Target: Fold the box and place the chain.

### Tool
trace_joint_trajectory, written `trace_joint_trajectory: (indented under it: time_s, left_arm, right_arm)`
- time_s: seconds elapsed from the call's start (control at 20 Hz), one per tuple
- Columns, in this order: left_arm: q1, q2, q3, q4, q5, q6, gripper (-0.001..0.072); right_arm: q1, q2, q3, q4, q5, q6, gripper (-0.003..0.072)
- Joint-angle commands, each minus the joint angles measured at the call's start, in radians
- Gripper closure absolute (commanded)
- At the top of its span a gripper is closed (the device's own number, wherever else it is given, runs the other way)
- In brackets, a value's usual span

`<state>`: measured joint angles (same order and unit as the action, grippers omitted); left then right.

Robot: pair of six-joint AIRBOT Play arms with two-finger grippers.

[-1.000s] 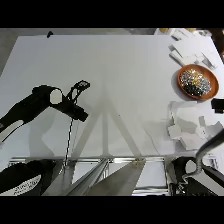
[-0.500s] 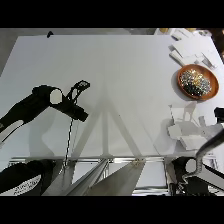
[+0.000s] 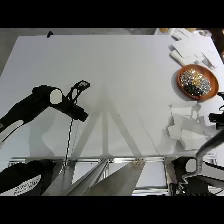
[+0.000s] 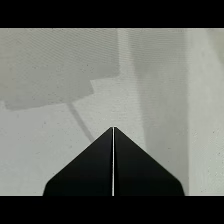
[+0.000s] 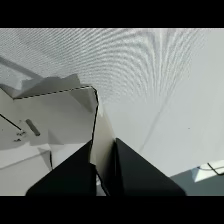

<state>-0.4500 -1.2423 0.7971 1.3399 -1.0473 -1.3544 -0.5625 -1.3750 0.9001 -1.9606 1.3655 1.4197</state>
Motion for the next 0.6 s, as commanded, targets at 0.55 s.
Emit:
trace_joint_trajectory:
  time_s: [0.55]
  left_arm:
    - [0.000,0.001,0.000,0.000,0.000,0.000,0.0699]
  right_arm:
    - [0.450,0.387,-0.107,0.452,-0.069,-0.048,0.0671]
